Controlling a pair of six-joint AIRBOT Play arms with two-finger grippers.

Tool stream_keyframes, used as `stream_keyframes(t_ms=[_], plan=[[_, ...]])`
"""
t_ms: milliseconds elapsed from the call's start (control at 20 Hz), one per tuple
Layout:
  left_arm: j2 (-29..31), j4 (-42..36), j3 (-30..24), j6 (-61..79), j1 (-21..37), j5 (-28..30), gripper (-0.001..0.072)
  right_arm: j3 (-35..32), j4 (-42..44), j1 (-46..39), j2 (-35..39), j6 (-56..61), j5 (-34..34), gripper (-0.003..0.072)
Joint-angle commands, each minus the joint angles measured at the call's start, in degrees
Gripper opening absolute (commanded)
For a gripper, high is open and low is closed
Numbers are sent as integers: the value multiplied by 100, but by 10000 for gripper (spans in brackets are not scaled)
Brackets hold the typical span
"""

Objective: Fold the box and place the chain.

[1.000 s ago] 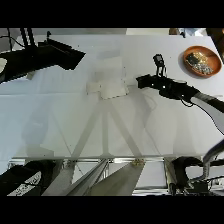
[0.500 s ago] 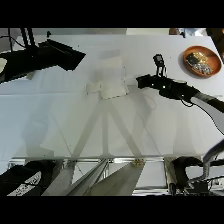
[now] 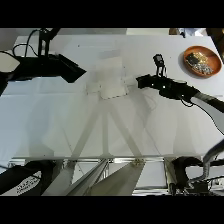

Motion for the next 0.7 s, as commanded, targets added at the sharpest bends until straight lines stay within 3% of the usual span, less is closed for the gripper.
stream_keyframes(t_ms=[0,50,200,400,650], plan=[[-745,-824,238,238,323,-549,521,-2,2,7,4,0,0,12],[-1012,-1095,439,236,422,-756,536,-2,2,7,4,0,0,12],[-1856,-1499,1204,-22,570,-1069,693,-2,2,7,4,0,0,12],[-3104,-1504,2306,-610,595,-1537,701,-2,2,7,4,0,0,12],[-3786,-1412,2806,-761,509,-1130,699,-2,2,7,4,0,0,12]])
